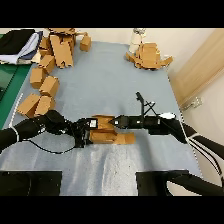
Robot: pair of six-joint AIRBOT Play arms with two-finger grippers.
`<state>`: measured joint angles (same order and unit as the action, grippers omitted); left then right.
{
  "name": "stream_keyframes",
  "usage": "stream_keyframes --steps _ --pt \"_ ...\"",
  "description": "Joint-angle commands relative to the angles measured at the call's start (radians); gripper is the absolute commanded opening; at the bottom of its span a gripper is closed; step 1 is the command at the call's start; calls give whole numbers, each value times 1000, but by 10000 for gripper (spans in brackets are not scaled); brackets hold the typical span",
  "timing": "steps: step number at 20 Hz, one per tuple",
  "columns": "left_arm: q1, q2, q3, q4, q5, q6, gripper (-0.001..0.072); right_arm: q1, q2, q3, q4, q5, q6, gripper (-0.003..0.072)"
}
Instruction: Fold the box.
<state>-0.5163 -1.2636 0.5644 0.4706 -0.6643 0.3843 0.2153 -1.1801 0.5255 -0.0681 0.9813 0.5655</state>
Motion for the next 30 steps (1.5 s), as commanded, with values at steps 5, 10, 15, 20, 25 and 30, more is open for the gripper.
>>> stream_keyframes --steps 5,10,15,20,25,30 --pt "-1 -1 0 0 0 0 532 47 -163 86 -108 -112 -75 152" --pt "-1 -1 0 0 -1 -3 532 51 -194 87 -138 -161 -138 81" --pt "-1 -1 0 0 0 -4 532 51 -194 88 -169 -214 -192 16" --pt "-1 -1 0 0 -1 -4 531 53 -196 88 -169 -213 -192 14" --pt "-1 -1 0 0 -1 -4 532 36 -181 102 -247 -213 -225 14" --pt "-1 -1 0 0 0 -4 532 -33 -36 215 -664 -205 -14 29"
